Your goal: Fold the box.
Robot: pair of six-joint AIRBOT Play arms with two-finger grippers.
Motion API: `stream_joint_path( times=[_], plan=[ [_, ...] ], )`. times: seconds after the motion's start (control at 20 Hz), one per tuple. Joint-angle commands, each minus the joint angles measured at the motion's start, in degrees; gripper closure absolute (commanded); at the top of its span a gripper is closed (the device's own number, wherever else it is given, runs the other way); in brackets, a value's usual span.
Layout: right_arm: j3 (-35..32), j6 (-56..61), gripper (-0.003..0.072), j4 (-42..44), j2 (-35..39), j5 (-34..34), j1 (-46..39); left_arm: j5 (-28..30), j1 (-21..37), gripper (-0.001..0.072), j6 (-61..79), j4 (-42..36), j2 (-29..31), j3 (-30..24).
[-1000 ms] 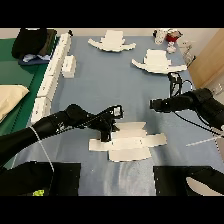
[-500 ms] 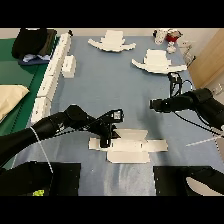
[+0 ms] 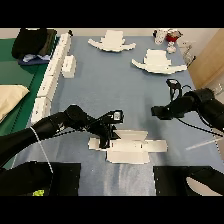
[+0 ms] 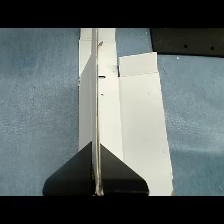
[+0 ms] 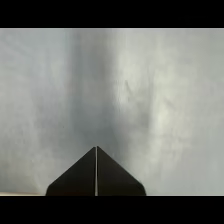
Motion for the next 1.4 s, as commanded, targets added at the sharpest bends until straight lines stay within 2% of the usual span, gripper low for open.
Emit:
stream_joint_path(
  times=[0.0, 0.2, 0.4, 0.5, 0.6, 0.7, 0.75, 0.8, 0.85, 0.95, 1.35],
  plan=[
    [0.0, -0.1, 0.0682, 1.3, 3.0, -15.1, 2.3, -0.1, 0.0, 0.0696, 0.0, 0.0, 0.0, 0.0],
    [-0.2, 7.3, 0.0682, 2.0, 9.6, -24.0, 12.7, -0.1, 0.0, 0.0696, 0.0, 0.0, 0.0, 0.0],
    [-0.6, 18.4, 0.0682, 4.5, 14.0, -23.6, 30.3, -0.1, 0.0, 0.0696, 0.0, 0.0, 0.0, 0.0],
    [-2.3, 22.4, 0.0683, 4.4, 14.4, -20.1, 41.5, -0.1, 0.0, 0.0696, 0.0, 0.0, 0.0, 0.0],
    [-5.0, 21.6, 0.0682, 2.9, 14.4, -11.4, 52.8, -0.1, 0.0, 0.0696, 0.0, 0.0, 0.0, 0.0],
    [-7.9, 21.0, 0.0673, -2.7, 14.1, -3.1, 61.9, -0.1, 0.0, 0.0696, 0.0, 0.0, 0.0, 0.0],
    [-9.1, 21.0, 0.0534, -6.3, 13.6, -1.3, 65.2, -0.1, 0.0, 0.0696, 0.0, 0.0, 0.0, 0.0],
    [-9.8, 21.0, 0.0235, -9.4, 12.8, -1.2, 66.9, -0.1, 0.0, 0.0696, 0.0, 0.0, 0.0, 0.0],
    [-10.3, 21.0, 0.0088, -12.2, 11.7, -2.0, 67.3, -0.1, 0.0, 0.0696, 0.0, 0.0, 0.0, 0.0],
    [-10.5, 19.4, 0.0086, -14.9, 9.3, -3.7, 67.2, -0.1, 0.0, 0.0696, 0.0, 0.0, 0.0, 0.0],
    [-10.5, 16.9, 0.0086, -18.1, -0.5, -1.9, 67.3, -0.1, 0.0, 0.0696, 0.0, 0.0, 0.0, 0.0]
  ],
)
